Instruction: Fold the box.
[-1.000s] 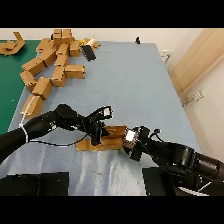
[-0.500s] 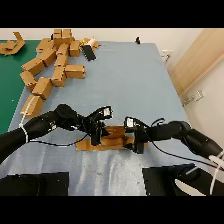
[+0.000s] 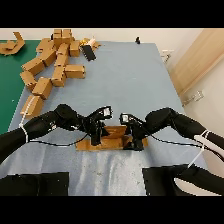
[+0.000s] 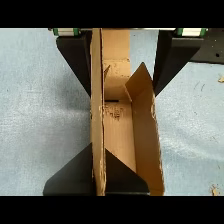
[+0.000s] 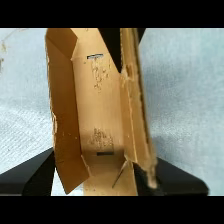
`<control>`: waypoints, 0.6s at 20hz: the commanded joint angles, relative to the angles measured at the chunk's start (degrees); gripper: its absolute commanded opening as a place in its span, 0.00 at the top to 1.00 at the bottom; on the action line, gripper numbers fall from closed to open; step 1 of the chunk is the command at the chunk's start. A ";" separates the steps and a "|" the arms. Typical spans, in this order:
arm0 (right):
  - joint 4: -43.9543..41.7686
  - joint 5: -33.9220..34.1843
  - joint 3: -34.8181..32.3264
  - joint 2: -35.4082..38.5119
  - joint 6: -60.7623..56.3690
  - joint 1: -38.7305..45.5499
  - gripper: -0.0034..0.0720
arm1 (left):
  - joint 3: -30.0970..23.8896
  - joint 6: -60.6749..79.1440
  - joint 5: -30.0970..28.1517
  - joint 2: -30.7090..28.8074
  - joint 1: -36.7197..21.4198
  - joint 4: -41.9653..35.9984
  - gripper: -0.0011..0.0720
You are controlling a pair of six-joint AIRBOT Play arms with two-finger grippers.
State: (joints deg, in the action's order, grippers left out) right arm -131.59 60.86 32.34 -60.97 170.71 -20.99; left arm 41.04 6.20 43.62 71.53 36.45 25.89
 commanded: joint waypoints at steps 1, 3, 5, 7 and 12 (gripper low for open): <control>0.35 2.47 0.33 -0.72 -1.42 0.17 0.00 | -0.02 0.00 -0.04 0.02 0.00 0.02 0.97; 0.20 1.55 0.33 -0.74 -1.42 0.17 0.00 | -0.02 0.00 -0.02 0.04 0.00 0.02 0.97; 0.24 1.81 0.33 -0.74 -1.44 0.17 0.00 | -0.02 0.00 -0.04 0.04 0.00 0.02 0.97; 0.68 2.84 0.31 -0.74 -1.44 0.17 0.00 | -0.02 0.00 0.00 0.04 0.00 0.02 0.97; 0.92 1.07 0.31 -0.83 -1.05 0.17 0.00 | -0.02 0.00 -0.02 0.02 0.00 0.02 0.97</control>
